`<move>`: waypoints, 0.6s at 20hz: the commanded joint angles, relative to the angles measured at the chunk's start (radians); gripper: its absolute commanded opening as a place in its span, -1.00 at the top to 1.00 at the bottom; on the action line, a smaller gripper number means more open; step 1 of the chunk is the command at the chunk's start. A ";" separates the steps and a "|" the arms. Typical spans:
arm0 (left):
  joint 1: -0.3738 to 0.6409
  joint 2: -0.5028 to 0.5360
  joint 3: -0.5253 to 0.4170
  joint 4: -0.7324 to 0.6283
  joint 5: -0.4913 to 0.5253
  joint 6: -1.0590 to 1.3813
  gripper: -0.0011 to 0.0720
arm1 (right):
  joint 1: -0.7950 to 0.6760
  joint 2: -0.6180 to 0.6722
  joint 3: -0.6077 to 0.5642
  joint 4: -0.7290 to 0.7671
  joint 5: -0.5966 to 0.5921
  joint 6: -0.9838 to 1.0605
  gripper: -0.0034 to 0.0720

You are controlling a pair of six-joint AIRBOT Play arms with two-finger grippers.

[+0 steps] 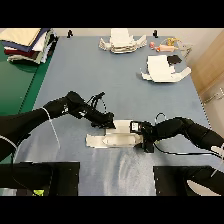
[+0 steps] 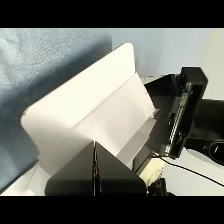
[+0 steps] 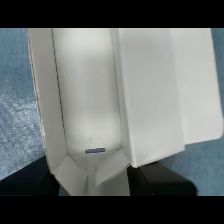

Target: Fold the box.

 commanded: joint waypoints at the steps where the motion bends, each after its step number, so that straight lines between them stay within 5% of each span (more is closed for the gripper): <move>1: -0.003 -0.005 0.005 0.000 -0.007 0.012 0.93 | 0.001 0.000 0.000 0.000 0.000 0.000 -0.26; 7: -0.002 0.026 0.085 0.002 -0.047 0.148 0.93 | 0.001 0.000 0.000 0.000 0.000 0.000 -0.26; 12: 0.020 0.209 0.095 0.156 -0.054 0.263 0.93 | 0.001 0.000 0.000 0.000 0.000 0.000 -0.26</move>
